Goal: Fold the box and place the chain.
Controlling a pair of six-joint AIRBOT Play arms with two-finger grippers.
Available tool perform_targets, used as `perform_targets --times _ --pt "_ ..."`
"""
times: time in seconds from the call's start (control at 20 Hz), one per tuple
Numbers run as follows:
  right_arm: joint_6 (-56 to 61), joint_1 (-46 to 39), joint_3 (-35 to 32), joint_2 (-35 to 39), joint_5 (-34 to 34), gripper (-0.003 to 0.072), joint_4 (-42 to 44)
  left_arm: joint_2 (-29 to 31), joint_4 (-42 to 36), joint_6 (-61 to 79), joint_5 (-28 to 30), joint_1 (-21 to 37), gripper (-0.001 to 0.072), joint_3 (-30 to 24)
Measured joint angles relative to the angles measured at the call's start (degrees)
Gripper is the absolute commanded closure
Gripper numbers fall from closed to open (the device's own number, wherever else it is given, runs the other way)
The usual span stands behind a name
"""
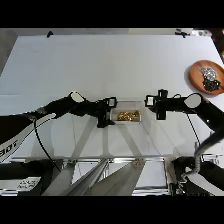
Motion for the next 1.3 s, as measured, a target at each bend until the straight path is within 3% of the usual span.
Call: perform_targets --times 0.2,0.55,1.3 --pt "-1.0 2.2 0.0 0.1 3.5 0.0372 0.2 0.0 0.0 0.0 0.0 0.0 0.0434 0.0" --pt "1.4 3.0 -0.5 2.0 8.0 0.0373 0.0 0.0 0.0 0.0 0.0 0.0 0.0434 0.0" --pt "2.0 3.0 -0.5 0.7 5.6 0.0399 4.7 0.0 0.0 0.0 0.0 0.0 0.0434 0.0"
